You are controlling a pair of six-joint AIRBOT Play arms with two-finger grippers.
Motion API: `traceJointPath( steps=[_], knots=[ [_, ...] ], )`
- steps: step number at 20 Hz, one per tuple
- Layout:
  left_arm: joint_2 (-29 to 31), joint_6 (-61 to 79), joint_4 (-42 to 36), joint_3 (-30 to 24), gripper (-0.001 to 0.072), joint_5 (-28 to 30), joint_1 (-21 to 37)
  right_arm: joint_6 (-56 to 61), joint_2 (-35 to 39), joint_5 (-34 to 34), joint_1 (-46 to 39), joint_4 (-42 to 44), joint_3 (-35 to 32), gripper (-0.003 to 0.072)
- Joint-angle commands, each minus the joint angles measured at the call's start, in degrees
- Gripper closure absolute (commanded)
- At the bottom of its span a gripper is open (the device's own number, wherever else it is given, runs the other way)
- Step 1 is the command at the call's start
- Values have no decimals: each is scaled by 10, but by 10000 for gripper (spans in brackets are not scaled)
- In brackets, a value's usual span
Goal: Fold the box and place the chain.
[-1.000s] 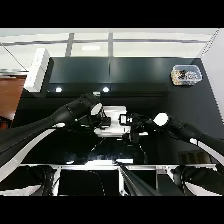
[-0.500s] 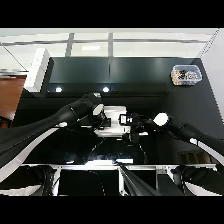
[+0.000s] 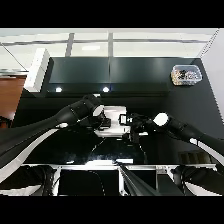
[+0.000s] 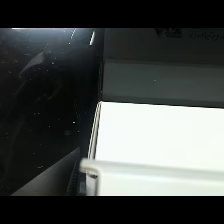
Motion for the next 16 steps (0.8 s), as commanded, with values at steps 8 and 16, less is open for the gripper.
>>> traceJointPath(
  steps=[8, 16],
  knots=[
    [10, 1, -26, -1, 418, 20, 17, 0, 0, 0, 0, 0, 0, 463],
    [10, 3, -30, -24, 418, 27, 18, 0, 0, 0, 0, 0, 0, 463]
  ],
)
